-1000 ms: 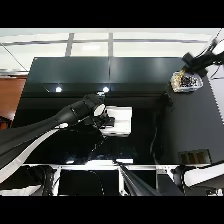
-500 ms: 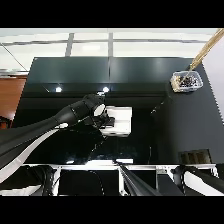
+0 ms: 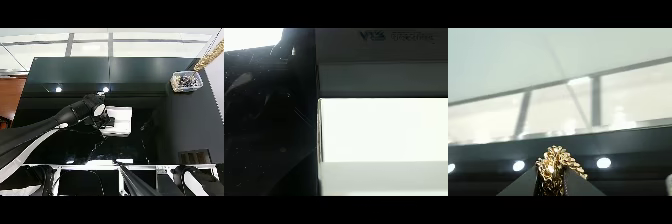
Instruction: Fold the box and place the chain.
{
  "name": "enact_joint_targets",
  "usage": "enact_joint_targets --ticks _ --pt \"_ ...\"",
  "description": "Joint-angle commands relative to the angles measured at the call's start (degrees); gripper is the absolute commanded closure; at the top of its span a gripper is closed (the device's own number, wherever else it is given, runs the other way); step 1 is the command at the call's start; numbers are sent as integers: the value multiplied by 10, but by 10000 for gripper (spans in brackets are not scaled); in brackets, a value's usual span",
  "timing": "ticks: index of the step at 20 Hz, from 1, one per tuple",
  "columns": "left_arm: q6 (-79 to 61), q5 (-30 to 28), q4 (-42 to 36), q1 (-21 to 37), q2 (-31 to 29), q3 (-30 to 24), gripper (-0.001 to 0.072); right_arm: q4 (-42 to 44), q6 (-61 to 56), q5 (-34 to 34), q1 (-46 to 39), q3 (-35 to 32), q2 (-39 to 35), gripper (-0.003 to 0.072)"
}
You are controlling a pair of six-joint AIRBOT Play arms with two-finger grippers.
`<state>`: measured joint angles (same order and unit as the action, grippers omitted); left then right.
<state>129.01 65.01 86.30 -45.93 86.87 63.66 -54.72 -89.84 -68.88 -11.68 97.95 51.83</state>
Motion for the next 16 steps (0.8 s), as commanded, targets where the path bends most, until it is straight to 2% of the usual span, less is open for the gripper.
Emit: enact_joint_targets --ticks 1,4,6,10,13,16 --pt "0 0 0 0 0 0 683 118 37 -96 0 -2 -13 677" --pt "0 0 0 0 0 0 683 175 61 -198 0 -18 -13 677" --pt "0 0 0 0 0 0 683 211 63 -225 8 -54 -16 676" --pt "0 0 0 0 0 0 683 216 66 -183 101 -150 -17 676" --pt "0 0 0 0 0 0 683 214 80 -108 182 -239 -17 677" --pt "0 0 0 0 0 0 683 215 85 -39 229 -313 -14 677"
